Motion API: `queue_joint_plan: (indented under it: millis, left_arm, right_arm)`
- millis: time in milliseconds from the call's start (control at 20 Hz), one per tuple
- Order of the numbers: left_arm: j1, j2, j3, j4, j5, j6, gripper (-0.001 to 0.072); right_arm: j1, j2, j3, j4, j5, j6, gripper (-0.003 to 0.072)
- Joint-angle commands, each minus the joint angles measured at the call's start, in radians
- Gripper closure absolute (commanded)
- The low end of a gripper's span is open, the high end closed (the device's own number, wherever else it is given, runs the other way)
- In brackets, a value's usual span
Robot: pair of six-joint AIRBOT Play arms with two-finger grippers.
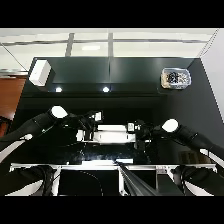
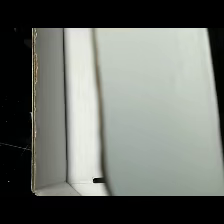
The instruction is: Fold the box and place the chain.
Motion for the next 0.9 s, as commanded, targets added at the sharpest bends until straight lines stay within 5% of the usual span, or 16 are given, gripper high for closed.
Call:
queue_joint_plan:
  millis: [0, 550, 600, 700, 850]
  left_arm:
    - [0.000, -0.001, 0.000, 0.000, 0.002, 0.000, 0.0684]
    - [0.000, -0.001, 0.000, 0.000, 0.002, -0.001, 0.0684]
    - [0.000, -0.001, 0.000, 0.000, 0.002, -0.005, 0.0683]
    - [0.000, -0.001, 0.000, 0.000, 0.002, -0.008, 0.0665]
    - [0.005, 0.022, 0.013, 0.007, -0.002, -0.064, 0.0164]
  right_arm:
    - [0.010, -0.007, 0.006, -0.037, -0.007, 0.032, 0.0022]
    - [0.028, -0.019, 0.014, -0.066, -0.024, 0.069, 0.0033]
    - [0.028, -0.019, 0.014, -0.066, -0.024, 0.069, 0.0195]
    - [0.028, -0.019, 0.014, -0.066, -0.024, 0.069, 0.0224]
    - [0.028, -0.019, 0.014, -0.066, -0.024, 0.069, 0.0225]
